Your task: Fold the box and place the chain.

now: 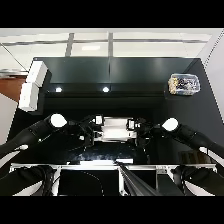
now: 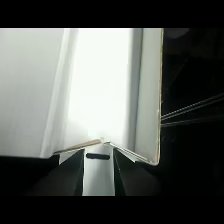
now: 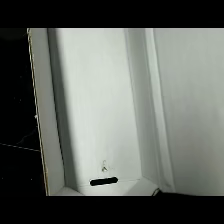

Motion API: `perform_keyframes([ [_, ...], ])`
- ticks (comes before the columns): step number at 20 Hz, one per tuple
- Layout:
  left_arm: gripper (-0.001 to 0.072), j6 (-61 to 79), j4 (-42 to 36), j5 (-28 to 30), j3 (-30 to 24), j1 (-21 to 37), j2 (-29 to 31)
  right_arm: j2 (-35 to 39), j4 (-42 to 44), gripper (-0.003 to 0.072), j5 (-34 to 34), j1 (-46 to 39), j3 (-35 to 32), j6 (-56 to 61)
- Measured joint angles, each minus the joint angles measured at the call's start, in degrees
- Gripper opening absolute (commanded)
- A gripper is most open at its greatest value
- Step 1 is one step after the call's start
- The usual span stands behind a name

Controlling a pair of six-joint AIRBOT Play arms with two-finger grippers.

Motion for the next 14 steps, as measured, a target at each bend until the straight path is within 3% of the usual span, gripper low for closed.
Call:
perform_keyframes([
  [8,0.0237,0.0,-2.6,2.4,0.0,-1.9,-2.0,0.0,0.0,0.0515,0.0,0.0,0.0,0.0],
  [9,0.0329,0.0,-2.6,2.4,0.0,-1.9,-2.2,0.0,0.0,0.0515,0.0,0.0,0.0,0.0],
  [10,0.0485,0.0,-2.7,2.4,0.0,-2.0,-2.4,0.0,0.0,0.0515,0.0,0.0,0.0,0.0],
  [11,0.0430,0.0,-2.8,2.6,0.0,-2.1,-2.5,0.0,0.0,0.0515,0.0,0.0,0.0,0.0],
  [12,0.0215,-0.1,-2.8,2.6,0.0,-2.1,-2.6,0.0,0.0,0.0515,0.0,0.0,0.0,0.0],
  [14,0.0328,0.0,-2.8,2.4,0.0,-2.2,-2.7,0.0,0.0,0.0515,0.0,0.0,0.0,-0.1],
])
